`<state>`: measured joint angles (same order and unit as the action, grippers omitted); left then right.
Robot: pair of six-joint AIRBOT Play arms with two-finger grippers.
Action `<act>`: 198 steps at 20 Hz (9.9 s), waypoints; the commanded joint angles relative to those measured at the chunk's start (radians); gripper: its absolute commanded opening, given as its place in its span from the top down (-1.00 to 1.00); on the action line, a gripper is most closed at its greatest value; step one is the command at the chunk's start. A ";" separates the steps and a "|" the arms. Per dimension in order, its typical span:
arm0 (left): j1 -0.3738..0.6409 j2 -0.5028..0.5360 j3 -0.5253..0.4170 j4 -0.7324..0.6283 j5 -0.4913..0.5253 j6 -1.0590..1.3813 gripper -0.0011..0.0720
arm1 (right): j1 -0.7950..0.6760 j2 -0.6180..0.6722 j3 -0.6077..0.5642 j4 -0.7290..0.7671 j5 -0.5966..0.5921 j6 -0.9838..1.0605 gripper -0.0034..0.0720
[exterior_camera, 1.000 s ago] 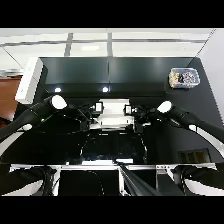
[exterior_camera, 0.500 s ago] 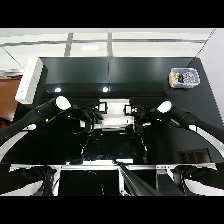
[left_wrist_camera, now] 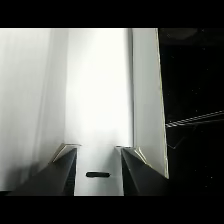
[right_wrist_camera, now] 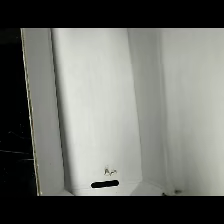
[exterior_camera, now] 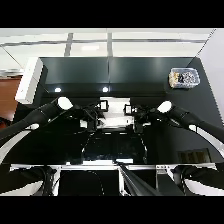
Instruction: Fold the box and place the chain.
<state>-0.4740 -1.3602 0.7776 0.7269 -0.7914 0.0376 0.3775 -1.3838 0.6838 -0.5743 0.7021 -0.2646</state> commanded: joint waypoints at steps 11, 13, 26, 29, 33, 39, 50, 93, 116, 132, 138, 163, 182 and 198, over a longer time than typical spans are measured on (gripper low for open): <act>0.087 0.173 0.056 0.357 -0.110 -0.664 0.91 | 0.000 0.000 0.001 0.000 0.000 0.000 0.47; 0.184 0.233 0.056 0.528 -0.178 -1.114 0.90 | 0.000 0.000 0.001 0.000 0.000 0.000 0.47; 0.551 0.093 -0.234 -0.055 -0.270 -1.263 0.91 | 0.000 0.000 0.001 0.000 0.000 0.000 0.47; 0.438 -0.005 -0.189 -0.081 -0.214 -1.263 0.91 | 0.000 0.000 0.001 0.000 0.000 0.000 0.47; 0.322 -0.076 -0.091 -0.083 -0.238 -1.213 0.90 | 0.000 0.000 0.001 0.000 0.000 -0.001 0.47; 0.325 -0.076 0.012 -0.081 -0.362 -1.189 -0.79 | 0.000 0.000 0.001 0.000 0.000 0.000 0.47; 0.171 -0.081 0.115 -0.005 -0.308 -1.315 -0.71 | 0.000 0.000 0.001 0.000 0.000 0.000 0.47; -0.286 -0.241 0.459 0.813 -0.402 -2.332 0.23 | 0.001 0.000 0.001 0.000 0.000 0.000 0.47; -0.287 -0.257 0.458 0.802 -0.410 -2.399 0.90 | 0.000 0.000 0.001 0.000 0.000 0.000 0.47; -0.286 -0.257 0.458 0.802 -0.416 -2.345 0.90 | -0.007 0.122 0.006 -0.161 0.064 0.035 0.25; -0.286 -0.257 0.458 0.801 -0.402 -2.345 0.90 | 0.002 0.092 0.005 0.008 0.045 0.036 0.42; -0.286 -0.257 0.458 0.798 -0.395 -2.345 0.90 | -0.740 0.177 0.066 -0.253 0.307 1.475 0.88; -0.286 -0.257 0.458 0.797 -0.396 -2.345 0.90 | -0.406 -0.146 0.124 0.091 0.617 1.059 0.07; -0.286 -0.257 0.458 0.783 -0.395 -2.345 0.90 | -0.261 -0.146 0.153 0.161 0.400 1.114 -0.51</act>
<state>-0.7609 -1.6165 1.2362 1.5139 -1.1866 -2.3077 0.1001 -1.5291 0.8360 -0.4213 1.1458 0.8284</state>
